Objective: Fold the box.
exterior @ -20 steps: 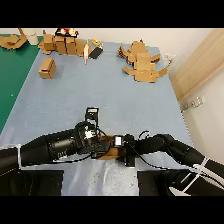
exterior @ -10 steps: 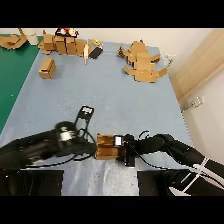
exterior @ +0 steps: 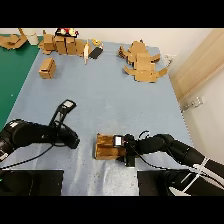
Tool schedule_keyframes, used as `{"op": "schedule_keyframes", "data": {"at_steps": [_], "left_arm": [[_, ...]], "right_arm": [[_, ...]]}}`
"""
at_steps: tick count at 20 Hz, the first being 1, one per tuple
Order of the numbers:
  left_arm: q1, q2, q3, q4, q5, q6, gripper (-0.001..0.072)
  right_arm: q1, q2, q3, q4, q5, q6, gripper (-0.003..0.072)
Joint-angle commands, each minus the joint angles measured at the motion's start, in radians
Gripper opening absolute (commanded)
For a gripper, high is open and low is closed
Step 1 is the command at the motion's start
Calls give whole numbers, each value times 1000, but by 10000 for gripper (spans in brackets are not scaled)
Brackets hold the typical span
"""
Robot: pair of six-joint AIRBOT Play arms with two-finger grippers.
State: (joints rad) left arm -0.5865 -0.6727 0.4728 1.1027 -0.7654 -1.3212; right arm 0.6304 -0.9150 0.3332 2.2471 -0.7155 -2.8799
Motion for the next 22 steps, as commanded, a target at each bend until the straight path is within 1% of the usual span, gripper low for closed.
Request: {"op": "schedule_keyframes", "data": {"at_steps": [1,2,3,4,6,7,8,9,10,11,12,13,14,15,17,19,20,22], "left_arm": [[85,-33,-23,-138,209,324,10],[91,-65,-20,-204,204,521,10],[106,-104,-17,-278,205,659,10],[129,-151,-11,-357,208,748,10],[175,-235,0,-520,195,819,10],[196,-259,0,-584,132,913,9],[224,-278,-1,-658,-6,1049,9],[256,-291,-2,-721,-151,1132,9],[290,-301,-5,-758,-269,1159,10],[323,-304,-14,-760,-332,1167,10],[348,-304,-26,-758,-317,1178,11],[354,-304,-32,-769,-259,1178,11],[344,-303,-31,-779,-211,1183,10],[318,-300,-31,-780,-189,1206,10],[232,-298,-34,-772,-177,1221,9],[119,-298,-41,-708,-145,1197,8],[67,-297,-47,-653,-130,1133,8],[5,-271,-64,-510,-101,992,8]], "right_arm": [[0,0,0,0,0,0,436],[0,0,0,0,0,0,435],[0,0,0,0,0,0,435],[0,0,0,0,0,0,435],[0,0,0,0,0,0,436],[0,0,0,0,0,0,435],[0,0,0,0,0,0,435],[0,0,0,0,0,0,435],[0,0,0,0,0,0,435],[0,0,0,0,0,0,435],[0,0,0,0,0,0,435],[0,0,0,0,0,0,435],[0,0,0,0,0,0,436],[0,0,0,0,0,0,436],[0,0,0,0,0,0,435],[0,0,0,-7,0,0,435],[0,0,0,-7,-1,0,435],[0,0,0,-7,-1,0,435]]}}
